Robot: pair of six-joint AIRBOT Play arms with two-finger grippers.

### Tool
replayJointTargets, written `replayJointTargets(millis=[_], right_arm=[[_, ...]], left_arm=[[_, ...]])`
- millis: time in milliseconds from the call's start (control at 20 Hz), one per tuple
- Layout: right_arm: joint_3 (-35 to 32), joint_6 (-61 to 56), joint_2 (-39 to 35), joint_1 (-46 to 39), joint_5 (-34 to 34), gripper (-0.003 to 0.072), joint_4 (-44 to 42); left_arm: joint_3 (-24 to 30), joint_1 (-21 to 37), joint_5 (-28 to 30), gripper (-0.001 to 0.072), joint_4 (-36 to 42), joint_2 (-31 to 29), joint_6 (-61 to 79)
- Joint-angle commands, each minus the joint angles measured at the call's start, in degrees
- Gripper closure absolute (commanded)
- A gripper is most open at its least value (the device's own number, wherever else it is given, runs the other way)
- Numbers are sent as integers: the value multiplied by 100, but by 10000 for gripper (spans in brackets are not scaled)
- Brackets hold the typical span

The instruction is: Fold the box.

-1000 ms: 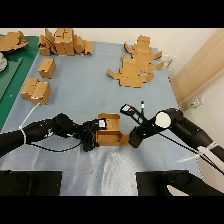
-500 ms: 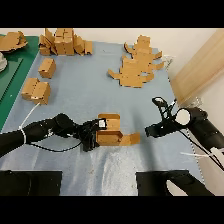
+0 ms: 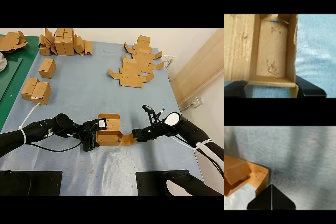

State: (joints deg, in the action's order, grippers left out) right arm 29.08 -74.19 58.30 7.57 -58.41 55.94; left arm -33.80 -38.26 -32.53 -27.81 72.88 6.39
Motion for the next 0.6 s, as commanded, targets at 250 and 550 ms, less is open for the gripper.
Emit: replayJointTargets(millis=[250, 550], right_arm=[[-57, 203, -83, 697, 151, 684, -723], [-28, 210, -636, 697, 142, 517, -789]], left_arm=[[-7, 2, 0, 294, 0, -2, 2], [-7, 2, 0, 294, 0, -2, 2]])
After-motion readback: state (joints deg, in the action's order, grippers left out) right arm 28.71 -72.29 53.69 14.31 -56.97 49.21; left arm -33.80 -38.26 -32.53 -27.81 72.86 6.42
